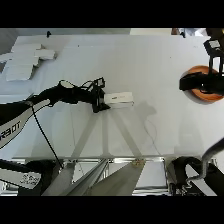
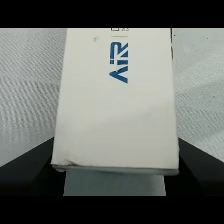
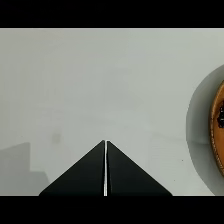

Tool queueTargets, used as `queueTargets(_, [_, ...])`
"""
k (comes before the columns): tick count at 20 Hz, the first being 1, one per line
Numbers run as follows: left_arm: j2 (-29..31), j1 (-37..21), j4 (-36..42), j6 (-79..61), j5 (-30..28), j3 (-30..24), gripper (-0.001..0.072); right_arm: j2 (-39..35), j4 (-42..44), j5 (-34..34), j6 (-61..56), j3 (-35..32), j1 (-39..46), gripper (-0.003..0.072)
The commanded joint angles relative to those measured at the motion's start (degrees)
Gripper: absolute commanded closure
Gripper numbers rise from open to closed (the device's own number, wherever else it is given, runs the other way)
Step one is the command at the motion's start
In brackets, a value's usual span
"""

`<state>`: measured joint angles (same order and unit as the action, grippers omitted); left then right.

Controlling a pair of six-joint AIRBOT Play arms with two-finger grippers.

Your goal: Fold the box and place the chain.

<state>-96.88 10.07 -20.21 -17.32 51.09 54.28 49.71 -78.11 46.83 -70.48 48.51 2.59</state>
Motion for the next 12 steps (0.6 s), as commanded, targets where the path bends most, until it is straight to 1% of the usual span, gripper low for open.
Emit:
queueTargets(1, [0.55, -0.13, 0.02, -0.09, 0.09, 0.02, 0.0230, -0.04, -0.11, 0.02, -0.02, 0.07, 0.04, 0.0670])
queueTargets(8, [4.50, -0.15, 0.00, -0.46, -0.98, 0.02, 0.0230, -0.04, -0.11, 0.04, -0.02, 0.07, 0.04, 0.0670])
queueTargets(10, [6.36, -0.15, -0.24, -0.55, -2.43, 0.02, 0.0230, -0.04, -0.11, 0.04, -0.02, 0.07, 0.04, 0.0670])
queueTargets(12, [8.92, -0.15, -0.44, -0.66, -5.68, 0.02, 0.0231, -0.04, -0.11, 0.04, -0.02, 0.07, 0.04, 0.0670])
